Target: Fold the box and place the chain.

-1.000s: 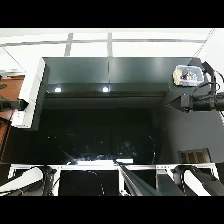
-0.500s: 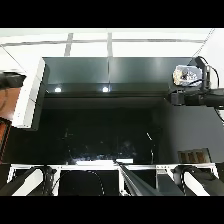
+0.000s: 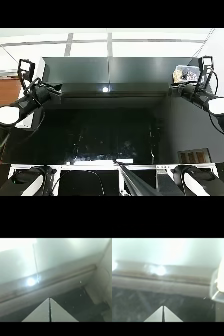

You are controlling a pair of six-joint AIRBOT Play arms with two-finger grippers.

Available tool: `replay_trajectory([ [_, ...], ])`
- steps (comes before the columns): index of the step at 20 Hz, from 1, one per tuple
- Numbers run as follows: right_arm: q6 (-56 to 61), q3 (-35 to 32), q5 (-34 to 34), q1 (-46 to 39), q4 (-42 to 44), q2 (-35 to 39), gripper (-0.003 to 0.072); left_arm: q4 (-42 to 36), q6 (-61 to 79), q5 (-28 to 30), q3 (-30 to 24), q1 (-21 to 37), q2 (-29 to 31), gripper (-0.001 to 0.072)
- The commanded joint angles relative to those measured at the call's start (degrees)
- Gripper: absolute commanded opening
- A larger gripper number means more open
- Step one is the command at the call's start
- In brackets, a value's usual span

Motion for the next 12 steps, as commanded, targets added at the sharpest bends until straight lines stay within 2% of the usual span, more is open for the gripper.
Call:
replay_trajectory([
  [1,-0.15,-0.76,-4.42,0.07,-0.35,0.04,0.0015,-0.7,0.0,5.01,-1.73,-2.14,0.59,0.0025],
  [12,-0.15,-0.76,-4.44,0.07,-0.33,0.04,0.0015,-0.7,0.0,5.03,-1.73,-2.14,0.59,0.0026],
])
